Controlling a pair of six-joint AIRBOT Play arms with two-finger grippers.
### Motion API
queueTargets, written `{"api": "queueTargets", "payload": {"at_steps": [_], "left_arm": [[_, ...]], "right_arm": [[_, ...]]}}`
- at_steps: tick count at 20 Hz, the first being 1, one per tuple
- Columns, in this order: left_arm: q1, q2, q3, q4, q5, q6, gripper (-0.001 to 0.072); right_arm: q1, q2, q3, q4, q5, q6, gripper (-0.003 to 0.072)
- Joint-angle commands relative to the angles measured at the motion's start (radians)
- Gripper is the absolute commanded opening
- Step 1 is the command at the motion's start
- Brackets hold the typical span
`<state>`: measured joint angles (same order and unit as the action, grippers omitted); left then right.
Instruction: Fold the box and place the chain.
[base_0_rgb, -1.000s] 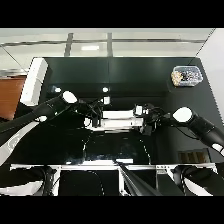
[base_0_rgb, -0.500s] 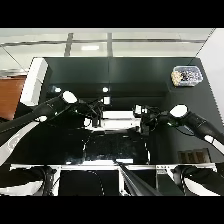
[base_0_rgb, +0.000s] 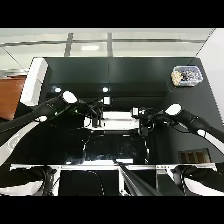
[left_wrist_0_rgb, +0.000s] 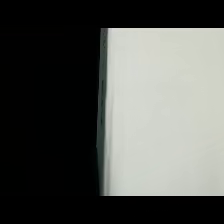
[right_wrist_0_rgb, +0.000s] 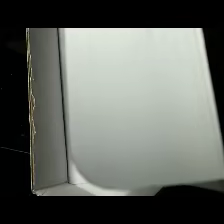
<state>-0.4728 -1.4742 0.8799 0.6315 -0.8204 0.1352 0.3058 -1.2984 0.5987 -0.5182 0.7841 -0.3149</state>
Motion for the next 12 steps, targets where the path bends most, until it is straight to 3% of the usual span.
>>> {"api": "queueTargets", "payload": {"at_steps": [1,12], "left_arm": [[0.000,0.000,-0.001,0.000,0.001,-0.001,0.0030],[0.000,-0.001,-0.001,0.000,0.001,-0.001,0.0030]], "right_arm": [[0.000,-0.024,0.017,-0.019,0.006,0.012,0.0678],[0.035,-0.033,0.024,-0.076,-0.037,0.073,0.0678]]}}
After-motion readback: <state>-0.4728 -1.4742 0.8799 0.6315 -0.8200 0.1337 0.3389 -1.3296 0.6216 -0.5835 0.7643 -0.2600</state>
